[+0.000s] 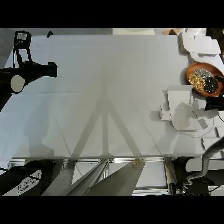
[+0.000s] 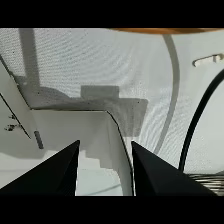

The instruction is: Fold the box and place the chain.

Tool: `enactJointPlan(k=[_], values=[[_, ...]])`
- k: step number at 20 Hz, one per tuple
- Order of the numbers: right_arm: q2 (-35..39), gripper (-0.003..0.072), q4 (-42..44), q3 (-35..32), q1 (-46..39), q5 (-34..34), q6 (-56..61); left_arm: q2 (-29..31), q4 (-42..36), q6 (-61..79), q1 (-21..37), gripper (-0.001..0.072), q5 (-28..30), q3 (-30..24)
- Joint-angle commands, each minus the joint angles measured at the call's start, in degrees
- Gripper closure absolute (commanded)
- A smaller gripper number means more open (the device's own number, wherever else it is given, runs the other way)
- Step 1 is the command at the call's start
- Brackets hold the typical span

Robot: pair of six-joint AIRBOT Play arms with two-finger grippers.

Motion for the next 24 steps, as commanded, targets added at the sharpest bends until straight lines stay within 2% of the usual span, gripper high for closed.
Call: enactJointPlan(k=[1, 11, 13, 16, 21, 24], values=[[-0.9, 0.0360, -2.9, 0.0, 1.9, 0.1, -0.5, 0.0, 0.0, 0.0, 0.0, 0.0013, 0.0, 0.0], [-0.1, 0.0352, -5.2, 0.0, -1.2, 3.3, 0.0, 0.0, 0.0, 0.0, 0.0, 0.0013, 0.0, 0.0], [-0.2, 0.0355, -3.3, 0.0, -2.7, 3.5, 0.0, 0.0, 0.0, 0.0, 0.0, 0.0013, 0.0, 0.0], [-0.2, 0.0400, 1.2, 0.0, -4.3, 3.4, -1.6, 0.0, 0.0, 0.0, 0.0, 0.0013, 0.0, 0.0], [-0.2, 0.0402, 3.5, 0.0, -4.3, 2.6, -2.6, 0.0, 0.0, 0.0, 0.0, 0.0013, 0.0, 0.0], [-0.2, 0.0601, 3.6, 0.0, -4.3, 2.4, -2.6, 0.0, 0.0, 0.0, 0.0, 0.0013, 0.0, 0.0]])
